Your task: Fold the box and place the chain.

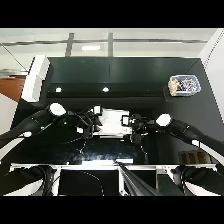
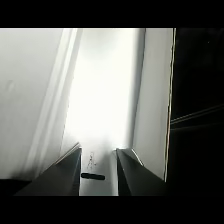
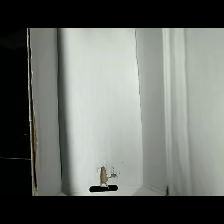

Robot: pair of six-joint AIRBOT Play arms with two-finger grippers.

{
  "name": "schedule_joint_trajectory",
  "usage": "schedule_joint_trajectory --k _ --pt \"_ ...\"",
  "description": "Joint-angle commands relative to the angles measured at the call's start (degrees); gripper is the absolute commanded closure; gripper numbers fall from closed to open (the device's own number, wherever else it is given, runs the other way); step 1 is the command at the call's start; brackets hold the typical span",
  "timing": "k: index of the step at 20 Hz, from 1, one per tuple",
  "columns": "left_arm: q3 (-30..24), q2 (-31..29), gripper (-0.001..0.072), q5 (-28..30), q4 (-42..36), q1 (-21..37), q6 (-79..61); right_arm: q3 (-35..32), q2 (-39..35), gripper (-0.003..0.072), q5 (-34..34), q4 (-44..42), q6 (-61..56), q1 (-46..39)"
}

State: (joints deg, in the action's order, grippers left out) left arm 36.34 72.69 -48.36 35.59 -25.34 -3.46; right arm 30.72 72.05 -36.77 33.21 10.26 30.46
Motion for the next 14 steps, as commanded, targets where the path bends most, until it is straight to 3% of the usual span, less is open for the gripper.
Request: schedule_joint_trajectory --k 1,7,9,11,12,13,14 --pt "0.0 1.4 0.0437 -0.1 0.1 -0.6 0.0 0.0 0.0 0.0157 0.0 0.0 0.0 0.1" --pt "0.0 1.4 0.0432 -0.2 1.8 -0.9 0.0 0.0 0.0 0.0157 0.0 0.0 0.0 0.1" --pt "0.0 1.4 0.0489 -0.4 1.8 -0.9 0.0 0.0 0.0 0.0157 0.0 0.0 0.0 0.1" --pt "0.0 1.4 0.0448 -0.4 1.6 -0.9 0.0 0.0 0.0 0.0157 0.0 0.0 0.0 0.1" --pt "0.0 1.3 0.0332 -0.3 1.6 -0.9 0.0 0.0 0.0 0.0157 0.0 0.0 0.0 0.1" --pt "0.0 1.3 0.0284 -0.3 1.6 -0.9 0.0 0.0 0.0 0.0157 0.0 0.0 0.0 0.1" --pt "0.0 1.3 0.0284 -0.3 1.6 -0.9 0.0 0.0 0.0 0.0157 0.0 0.0 0.0 0.1"
